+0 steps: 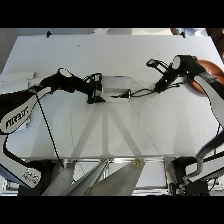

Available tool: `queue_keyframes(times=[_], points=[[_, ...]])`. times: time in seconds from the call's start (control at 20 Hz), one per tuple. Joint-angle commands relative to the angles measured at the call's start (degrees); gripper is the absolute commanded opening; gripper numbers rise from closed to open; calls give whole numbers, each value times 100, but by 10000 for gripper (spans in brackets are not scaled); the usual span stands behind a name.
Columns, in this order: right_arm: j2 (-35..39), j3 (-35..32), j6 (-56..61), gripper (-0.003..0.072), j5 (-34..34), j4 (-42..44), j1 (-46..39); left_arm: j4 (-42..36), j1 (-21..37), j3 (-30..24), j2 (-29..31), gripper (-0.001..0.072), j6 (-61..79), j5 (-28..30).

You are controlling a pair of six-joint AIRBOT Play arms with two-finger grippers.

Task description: Fold the box and place the chain.

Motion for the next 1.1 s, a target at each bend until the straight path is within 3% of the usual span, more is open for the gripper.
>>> queue_keyframes(times=[0.0,0.45,0.75,1.05], points=[[42,-7,227,15,24,17,96,2,2,4,2,162,2,0],[890,-4,216,14,-42,1880,505,2,2,4,2,162,2,0],[1416,-4,219,14,87,2588,1003,2,2,4,2,162,2,2],[1493,-4,-450,15,210,4352,1547,2,2,4,2,162,2,2]])
